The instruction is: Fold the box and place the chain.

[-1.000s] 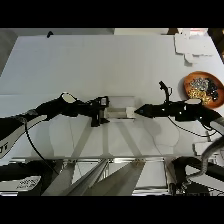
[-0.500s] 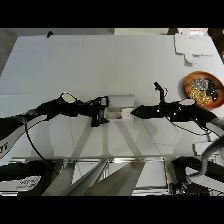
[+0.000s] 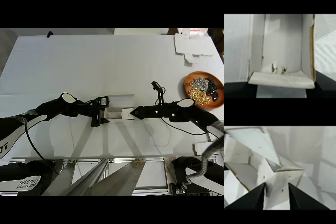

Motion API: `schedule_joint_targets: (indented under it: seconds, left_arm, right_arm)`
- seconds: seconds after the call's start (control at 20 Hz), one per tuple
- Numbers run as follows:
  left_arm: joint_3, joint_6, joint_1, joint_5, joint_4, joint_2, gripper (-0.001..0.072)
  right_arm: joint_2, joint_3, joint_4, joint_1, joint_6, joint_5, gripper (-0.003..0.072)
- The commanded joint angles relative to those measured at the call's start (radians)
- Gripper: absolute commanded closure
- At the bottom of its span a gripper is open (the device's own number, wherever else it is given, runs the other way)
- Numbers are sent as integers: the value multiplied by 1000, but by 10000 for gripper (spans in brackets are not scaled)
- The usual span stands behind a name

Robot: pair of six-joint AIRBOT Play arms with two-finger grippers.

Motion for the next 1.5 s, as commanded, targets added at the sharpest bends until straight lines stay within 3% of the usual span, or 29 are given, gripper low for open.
schedule_joint_targets:
  seconds: [0.0,0.15,0.55,0.65,0.95,1.45]
  left_arm:
    - [0,1,0,0,1,1,425]
    - [0,1,0,0,1,1,425]
    - [0,1,0,0,0,1,425]
    - [0,1,0,0,0,1,425]
    - [0,1,0,0,1,1,425]
    - [0,1,0,0,0,1,425]
  right_arm:
    - [53,2,-128,2,92,-37,394]
    - [60,2,-228,2,168,-37,393]
    - [63,36,-222,2,225,-6,388]
    - [63,54,-238,9,257,-4,335]
    - [63,114,-504,140,461,-52,335]
    - [60,217,-861,258,795,10,340]
